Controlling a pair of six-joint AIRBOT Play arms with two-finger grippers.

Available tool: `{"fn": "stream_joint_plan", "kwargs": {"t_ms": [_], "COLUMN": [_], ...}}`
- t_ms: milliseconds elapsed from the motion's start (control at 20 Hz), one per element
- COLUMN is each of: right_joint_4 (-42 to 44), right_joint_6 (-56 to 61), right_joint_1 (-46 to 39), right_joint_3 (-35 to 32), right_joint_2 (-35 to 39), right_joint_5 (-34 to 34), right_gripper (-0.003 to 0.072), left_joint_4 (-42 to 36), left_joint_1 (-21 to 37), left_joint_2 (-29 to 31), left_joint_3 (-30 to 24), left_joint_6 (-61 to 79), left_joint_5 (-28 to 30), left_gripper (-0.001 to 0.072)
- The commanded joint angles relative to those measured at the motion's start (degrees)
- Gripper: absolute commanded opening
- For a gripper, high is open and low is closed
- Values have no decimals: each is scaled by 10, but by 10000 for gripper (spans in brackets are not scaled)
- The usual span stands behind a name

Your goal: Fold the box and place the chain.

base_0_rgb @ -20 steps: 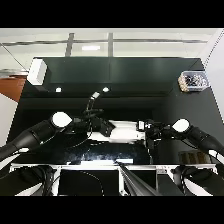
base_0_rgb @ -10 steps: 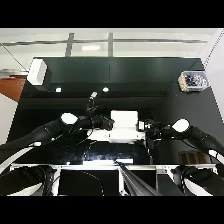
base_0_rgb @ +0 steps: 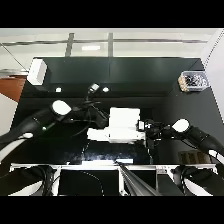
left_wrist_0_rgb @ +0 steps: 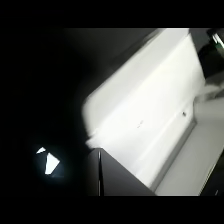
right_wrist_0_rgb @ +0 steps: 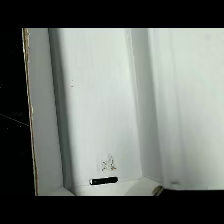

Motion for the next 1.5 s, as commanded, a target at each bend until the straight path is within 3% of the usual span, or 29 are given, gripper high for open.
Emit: {"fn": "stream_joint_plan", "kwargs": {"t_ms": [0,50,100,200,350,550,650,800,950,1100,1150,1250,1400,1450], "right_joint_4": [0,0,0,0,1,1,1,2,3,3,3,3,3,3], "right_joint_6": [0,0,0,0,0,0,0,0,0,0,0,0,0,0], "right_joint_1": [0,0,0,0,0,0,0,0,0,0,0,0,0,0], "right_joint_3": [0,0,0,0,0,0,0,0,0,0,0,0,0,0], "right_joint_2": [0,0,0,0,0,0,0,0,0,0,0,0,0,0], "right_joint_5": [0,0,0,0,0,1,1,1,1,1,1,1,1,1], "right_gripper": [533,533,533,533,533,533,533,533,533,533,533,533,533,533], "left_joint_4": [115,129,141,150,163,216,211,212,198,165,164,164,162,158], "left_joint_1": [102,130,150,162,115,17,-30,-90,-109,-109,-109,-109,-109,-109], "left_joint_2": [40,46,45,43,44,46,45,45,43,42,42,42,42,42], "left_joint_3": [20,20,20,14,3,-21,-41,-73,-79,-79,-79,-79,-79,-79], "left_joint_6": [-3,-5,-28,-38,-38,-18,93,208,206,207,207,208,208,208], "left_joint_5": [-177,-212,-237,-263,-261,-147,-115,-13,64,75,64,35,35,35], "left_gripper": [217,667,704,702,697,682,682,684,684,673,654,451,413,330]}}
